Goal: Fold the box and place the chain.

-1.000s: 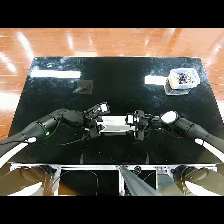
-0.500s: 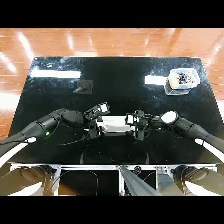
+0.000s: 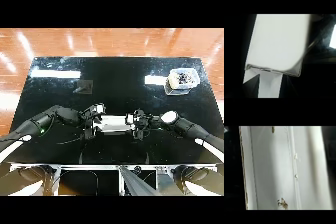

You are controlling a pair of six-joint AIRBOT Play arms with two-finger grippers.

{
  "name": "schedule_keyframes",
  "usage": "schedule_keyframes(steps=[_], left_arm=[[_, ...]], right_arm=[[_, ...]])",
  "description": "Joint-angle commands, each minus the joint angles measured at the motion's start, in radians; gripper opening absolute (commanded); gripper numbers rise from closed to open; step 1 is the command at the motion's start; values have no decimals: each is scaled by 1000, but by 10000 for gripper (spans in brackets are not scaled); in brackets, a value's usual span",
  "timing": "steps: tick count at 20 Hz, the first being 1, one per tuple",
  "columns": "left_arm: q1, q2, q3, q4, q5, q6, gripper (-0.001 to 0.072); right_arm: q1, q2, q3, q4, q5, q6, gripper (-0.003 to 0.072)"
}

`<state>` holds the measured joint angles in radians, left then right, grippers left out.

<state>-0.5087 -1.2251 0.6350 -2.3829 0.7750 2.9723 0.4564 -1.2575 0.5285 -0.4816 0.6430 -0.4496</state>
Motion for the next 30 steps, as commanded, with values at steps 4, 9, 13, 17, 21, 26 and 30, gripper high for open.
schedule_keyframes(steps=[4, 9, 13, 17, 21, 26, 30], left_arm=[[-68, -2, 0, 15, -188, 31, 441], [-83, -2, 0, 8, -194, 31, 441], [-90, -2, 0, -20, -150, 31, 428], [-90, -2, 1, -21, -115, 31, 428], [-90, -2, 1, -24, -115, 31, 426], [-88, -2, 2, -43, -100, 31, 364], [-89, -2, 2, -46, -113, 31, 365]], right_arm=[[1, -1, 0, -2, 6, -2, 556], [1, -1, 0, -2, 6, -2, 557], [1, -1, 0, -2, 6, -2, 556], [1, -1, 0, -2, 6, -2, 556], [1, -1, 0, -2, 6, -2, 556], [1, -1, 0, -2, 6, -2, 556], [1, -1, 0, -2, 6, -2, 556]])
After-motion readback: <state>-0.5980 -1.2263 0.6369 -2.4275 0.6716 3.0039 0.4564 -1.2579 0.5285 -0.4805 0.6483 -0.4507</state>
